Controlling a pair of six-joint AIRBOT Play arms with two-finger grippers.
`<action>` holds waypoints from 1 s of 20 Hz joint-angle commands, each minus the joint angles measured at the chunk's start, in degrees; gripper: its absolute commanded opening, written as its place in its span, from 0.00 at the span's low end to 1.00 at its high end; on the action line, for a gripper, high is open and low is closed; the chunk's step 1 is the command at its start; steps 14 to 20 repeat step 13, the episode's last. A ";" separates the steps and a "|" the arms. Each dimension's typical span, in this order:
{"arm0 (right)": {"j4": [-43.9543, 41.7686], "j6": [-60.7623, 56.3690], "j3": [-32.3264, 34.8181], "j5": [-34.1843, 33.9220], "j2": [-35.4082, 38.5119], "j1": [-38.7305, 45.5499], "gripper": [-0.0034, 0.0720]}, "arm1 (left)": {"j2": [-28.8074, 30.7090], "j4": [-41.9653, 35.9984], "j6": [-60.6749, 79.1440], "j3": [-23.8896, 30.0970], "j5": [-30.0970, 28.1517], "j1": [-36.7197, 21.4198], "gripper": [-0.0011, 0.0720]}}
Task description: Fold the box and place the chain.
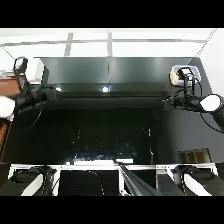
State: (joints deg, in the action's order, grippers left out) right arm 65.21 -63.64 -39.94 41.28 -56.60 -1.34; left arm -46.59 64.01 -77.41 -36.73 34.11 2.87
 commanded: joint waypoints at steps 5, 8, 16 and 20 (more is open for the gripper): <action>3.85 0.07 -0.04 0.02 -0.35 -0.09 0.06 | 10.64 1.29 -0.83 9.81 -4.02 0.46 0.05; 3.85 0.07 -0.04 0.02 -0.35 -0.09 0.06 | 10.64 1.29 -0.83 9.81 -4.04 0.46 0.05; 3.85 0.07 -0.04 0.04 -0.35 -0.09 0.06 | 10.64 1.29 -0.83 9.81 -4.07 0.46 0.05; 3.85 0.07 -0.04 0.04 -0.35 -0.09 0.06 | 10.64 1.29 -0.83 9.81 -4.07 0.46 0.05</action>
